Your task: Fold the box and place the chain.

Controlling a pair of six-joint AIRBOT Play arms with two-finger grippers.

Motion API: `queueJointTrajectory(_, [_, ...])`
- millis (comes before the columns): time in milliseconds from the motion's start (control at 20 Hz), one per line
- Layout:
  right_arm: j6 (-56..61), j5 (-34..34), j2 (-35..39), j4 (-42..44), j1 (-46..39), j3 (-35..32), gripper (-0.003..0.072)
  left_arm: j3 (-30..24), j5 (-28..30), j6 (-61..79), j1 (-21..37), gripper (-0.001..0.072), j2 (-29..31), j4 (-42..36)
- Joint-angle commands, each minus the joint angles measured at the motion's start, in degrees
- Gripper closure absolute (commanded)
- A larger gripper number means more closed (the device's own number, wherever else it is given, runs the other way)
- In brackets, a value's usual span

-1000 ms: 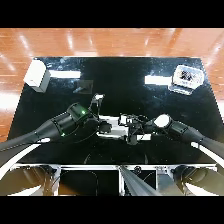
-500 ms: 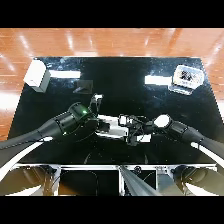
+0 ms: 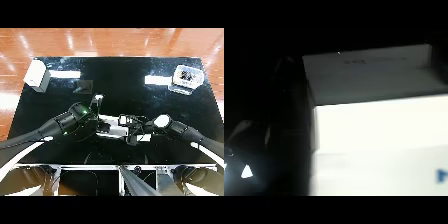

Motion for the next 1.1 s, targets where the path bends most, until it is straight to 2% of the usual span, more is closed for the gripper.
queueJointTrajectory(0, [0.2, 0.5, 0.0, -0.2, 0.0, 0.0, 0.0023, 0.0, 0.3, -0.5, 0.0, 0.0397, 0.1, 0.2])
queueJointTrajectory(250, [0.2, 0.5, 0.0, -0.2, 0.0, 0.0, 0.0023, 0.3, 0.3, -0.5, 0.0, 0.0411, 0.1, 0.2])
queueJointTrajectory(300, [0.2, 0.5, 0.0, -0.2, 0.0, 0.0, 0.0023, 0.3, 0.3, -0.4, 0.0, 0.0569, 0.1, 0.2])
queueJointTrajectory(350, [0.2, 0.5, 0.0, -0.2, 0.0, 0.0, 0.0023, 0.3, 0.3, -0.3, 0.0, 0.0686, 0.1, 0.2])
queueJointTrajectory(700, [0.3, 1.3, 0.2, 2.0, 0.0, 0.0, 0.0023, 0.3, 0.3, -0.3, 0.1, 0.0689, 0.1, 0.3])
queueJointTrajectory(800, [0.6, 2.5, 1.9, 2.0, -0.1, 0.0, 0.0021, 0.8, 0.8, -0.3, 0.1, 0.0689, 0.2, 0.5])
queueJointTrajectory(850, [1.4, 3.0, 3.3, 1.3, -0.5, 0.0, -0.0025, 1.2, 0.9, -0.5, 0.3, 0.0689, 0.4, 1.0])
queueJointTrajectory(900, [2.3, 4.0, 4.9, 0.2, -1.4, 0.0, -0.0034, 1.5, 1.0, -0.7, 0.7, 0.0690, 0.6, 1.6])
queueJointTrajectory(1050, [6.6, 7.2, 8.7, -4.1, -5.9, 0.0, -0.0034, 1.8, 2.0, -1.0, 3.8, 0.0689, 1.0, 1.6])
